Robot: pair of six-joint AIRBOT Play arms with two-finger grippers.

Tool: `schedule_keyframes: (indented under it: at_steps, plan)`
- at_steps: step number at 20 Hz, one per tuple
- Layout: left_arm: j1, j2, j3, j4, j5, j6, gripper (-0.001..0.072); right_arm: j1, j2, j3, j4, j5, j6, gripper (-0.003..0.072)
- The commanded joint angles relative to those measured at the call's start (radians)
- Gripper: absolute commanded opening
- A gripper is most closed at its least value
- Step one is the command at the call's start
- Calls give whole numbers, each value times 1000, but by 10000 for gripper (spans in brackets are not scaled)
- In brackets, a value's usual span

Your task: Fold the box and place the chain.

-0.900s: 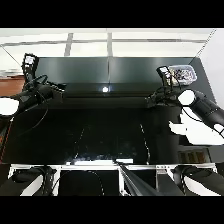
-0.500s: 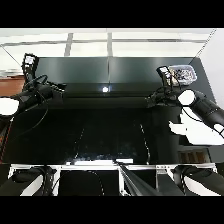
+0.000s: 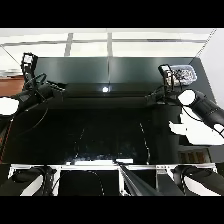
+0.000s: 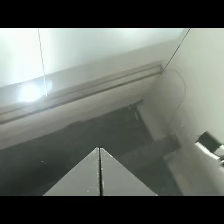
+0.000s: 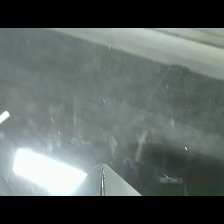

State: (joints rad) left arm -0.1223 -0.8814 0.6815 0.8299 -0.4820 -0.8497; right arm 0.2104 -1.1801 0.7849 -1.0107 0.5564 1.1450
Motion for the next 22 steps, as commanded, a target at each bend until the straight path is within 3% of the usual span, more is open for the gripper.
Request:
schedule_keyframes:
  at_steps: [1, 2, 3, 4, 5, 8, 10, 13, 16, 18, 22]
  plan:
    - [-12, -15, 0, -134, -8, 0, 26, 0, -1, 0, 72, -62, 0, 28]
    - [-20, -28, 0, -180, -29, 0, 42, -1, -1, 0, 71, -76, 1, 324]
    - [-28, -42, 0, -184, -50, 0, 214, -7, -1, 1, 68, -81, 0, 720]
    - [-37, -59, 0, -184, -62, -1, 574, -25, -1, 9, 67, -58, 0, 720]
    - [-41, -74, 0, -184, -73, -13, 716, -64, -1, 34, 45, 6, 5, 720]
    - [-23, -86, 0, -183, -121, -47, 715, -298, 0, 134, -137, 172, 111, 720]
    - [-5, -86, 0, -175, -149, -111, 716, -554, -1, 175, -206, 184, 151, 720]
    - [2, -87, 0, -134, -190, -131, 716, -959, -29, 186, -135, 170, 149, 720]
    - [2, -87, 0, -127, -214, -129, 715, -1297, -114, 211, 40, 219, 43, 720]
    - [2, -87, 0, -127, -216, -123, 714, -1427, -196, 272, 151, 323, -40, 720]
    - [2, -87, 0, -127, -216, -122, 714, -1460, -385, 463, 134, 607, -137, 720]
